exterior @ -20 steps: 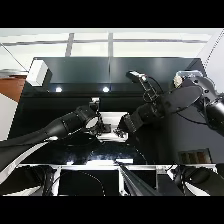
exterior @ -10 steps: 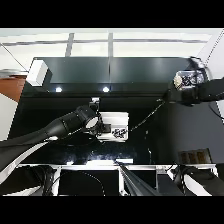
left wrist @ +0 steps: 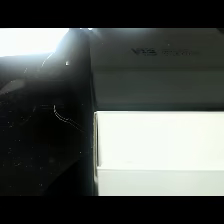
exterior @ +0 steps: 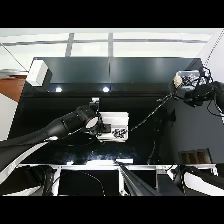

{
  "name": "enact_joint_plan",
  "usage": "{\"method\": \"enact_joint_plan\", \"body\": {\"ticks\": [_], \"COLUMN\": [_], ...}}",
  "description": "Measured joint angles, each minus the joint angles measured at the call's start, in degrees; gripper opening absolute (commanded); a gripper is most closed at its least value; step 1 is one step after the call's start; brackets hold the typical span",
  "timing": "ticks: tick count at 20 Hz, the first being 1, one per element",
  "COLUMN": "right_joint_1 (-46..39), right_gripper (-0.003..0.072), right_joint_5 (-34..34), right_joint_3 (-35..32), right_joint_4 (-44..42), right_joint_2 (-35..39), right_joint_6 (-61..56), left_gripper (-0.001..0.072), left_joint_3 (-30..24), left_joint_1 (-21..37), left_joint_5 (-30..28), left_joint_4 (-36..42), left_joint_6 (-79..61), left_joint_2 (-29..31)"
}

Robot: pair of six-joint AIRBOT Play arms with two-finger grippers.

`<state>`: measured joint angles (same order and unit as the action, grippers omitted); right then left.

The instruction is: Fold the box and place the chain.

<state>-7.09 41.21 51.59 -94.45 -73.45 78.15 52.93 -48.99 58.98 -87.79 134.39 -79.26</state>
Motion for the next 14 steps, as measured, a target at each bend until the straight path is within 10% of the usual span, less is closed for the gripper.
{"method": "enact_joint_plan", "body": {"ticks": [8,12,14], "right_joint_1": [-0.28,-0.28,-0.28], "right_gripper": [0.0691,0.0360,0.0334], "right_joint_5": [-4.70,-8.50,-10.34], "right_joint_3": [0.20,0.20,0.20], "right_joint_4": [2.80,3.06,3.04], "right_joint_2": [-2.93,-3.19,-3.21], "right_joint_6": [3.52,5.46,5.77], "left_gripper": [0.0031,0.0031,0.0031], "left_joint_3": [0.00,0.00,0.00], "left_joint_1": [0.00,0.00,0.00], "left_joint_5": [-0.28,-0.28,-0.26], "left_joint_4": [0.00,0.00,0.00], "left_joint_6": [0.00,0.00,-0.02], "left_joint_2": [0.00,0.00,0.00]}}
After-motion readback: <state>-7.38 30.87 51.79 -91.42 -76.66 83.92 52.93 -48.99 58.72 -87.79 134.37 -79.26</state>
